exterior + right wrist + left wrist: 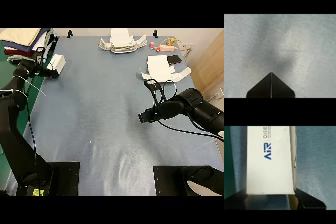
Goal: Fold the box.
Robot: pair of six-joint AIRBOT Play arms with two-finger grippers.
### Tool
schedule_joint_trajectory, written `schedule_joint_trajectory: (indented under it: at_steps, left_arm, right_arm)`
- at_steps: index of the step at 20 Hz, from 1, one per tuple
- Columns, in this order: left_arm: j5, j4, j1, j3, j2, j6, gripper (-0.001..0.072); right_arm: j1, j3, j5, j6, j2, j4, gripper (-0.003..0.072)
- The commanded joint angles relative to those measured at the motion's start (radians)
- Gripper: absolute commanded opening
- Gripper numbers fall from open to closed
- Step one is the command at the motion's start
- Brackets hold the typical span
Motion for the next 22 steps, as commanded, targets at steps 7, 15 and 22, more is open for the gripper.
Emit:
schedule_joint_trajectory:
  at_steps: [7,15,22]
  left_arm:
    - [0.023,0.005,-0.001,0.019,-0.033,0.012,0.0471]
    - [-0.008,0.006,0.002,0.019,-0.021,-0.010,0.0696]
    - [-0.344,0.049,0.061,0.025,0.129,-0.018,0.0696]
  right_arm:
    - [-0.001,0.001,0.000,0.000,-0.001,0.000,0.0004]
    - [-0.001,0.001,0.000,0.000,-0.001,0.000,0.0004]
    - [-0.001,0.001,0.000,0.000,-0.001,0.000,0.0004]
